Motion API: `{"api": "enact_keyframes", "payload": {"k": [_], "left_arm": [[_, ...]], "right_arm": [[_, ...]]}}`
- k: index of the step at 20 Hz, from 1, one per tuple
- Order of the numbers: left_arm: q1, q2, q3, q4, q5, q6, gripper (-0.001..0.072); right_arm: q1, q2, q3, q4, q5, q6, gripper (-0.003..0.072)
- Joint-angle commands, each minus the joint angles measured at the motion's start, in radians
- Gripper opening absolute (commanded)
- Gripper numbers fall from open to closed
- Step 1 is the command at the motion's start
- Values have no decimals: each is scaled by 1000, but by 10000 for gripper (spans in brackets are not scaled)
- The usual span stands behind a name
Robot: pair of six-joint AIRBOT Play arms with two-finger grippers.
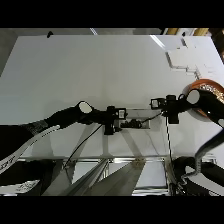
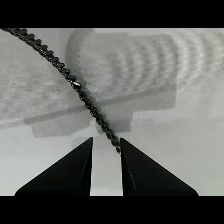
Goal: Fold the box and place the chain.
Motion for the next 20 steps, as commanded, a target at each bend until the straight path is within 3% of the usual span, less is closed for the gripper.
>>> {"api": "enact_keyframes", "payload": {"k": [1, 4, 6, 13, 16, 20], "left_arm": [[0, 0, 0, 0, 0, 0, 218], [0, 1, 0, 0, 0, 0, 218], [0, 1, 0, 0, 0, 0, 218], [0, 0, 0, 0, 0, 0, 218], [0, 0, 0, 0, 0, 0, 218], [0, 0, 0, 0, 1, 0, 218]], "right_arm": [[-1, -58, 0, -13, -27, -34, 168], [-1, -71, 0, -12, -31, -34, 156], [-1, -63, 0, -14, 8, -45, 20], [0, 95, 0, 2, 195, 17, 19], [3, 192, -21, 134, 276, 64, 19], [107, 298, -93, 309, 278, 65, 19]]}}
